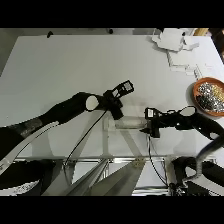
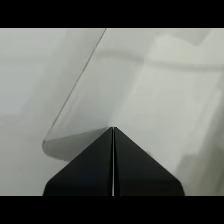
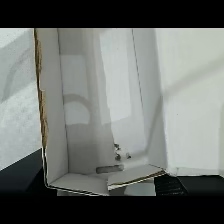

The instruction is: Fold the box and place the chain.

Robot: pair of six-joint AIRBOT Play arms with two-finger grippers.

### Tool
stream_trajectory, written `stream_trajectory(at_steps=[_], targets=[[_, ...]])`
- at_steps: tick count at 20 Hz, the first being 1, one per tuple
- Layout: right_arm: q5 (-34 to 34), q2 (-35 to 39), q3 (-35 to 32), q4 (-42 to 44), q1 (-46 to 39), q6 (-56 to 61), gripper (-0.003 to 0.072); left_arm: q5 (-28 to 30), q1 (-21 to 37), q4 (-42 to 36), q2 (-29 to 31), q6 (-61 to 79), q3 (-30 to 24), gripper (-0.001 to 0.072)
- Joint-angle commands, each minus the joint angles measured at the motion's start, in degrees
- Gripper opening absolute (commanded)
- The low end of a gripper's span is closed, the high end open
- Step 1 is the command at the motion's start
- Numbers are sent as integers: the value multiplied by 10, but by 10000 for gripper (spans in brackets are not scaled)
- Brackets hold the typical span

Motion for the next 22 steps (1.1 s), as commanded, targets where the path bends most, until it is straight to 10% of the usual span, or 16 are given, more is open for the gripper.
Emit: stream_trajectory(at_steps=[1,4,11,16,22], targets=[[1,0,0,0,0,0,453,-142,11,57,57,-45,0,2],[0,0,0,0,0,0,453,-231,18,69,73,-41,-12,3],[1,0,0,0,0,0,453,-215,35,62,65,60,-85,13],[1,0,0,0,0,0,453,-187,58,58,64,250,-89,362],[1,0,0,0,0,0,453,-114,56,5,38,344,-89,391]])
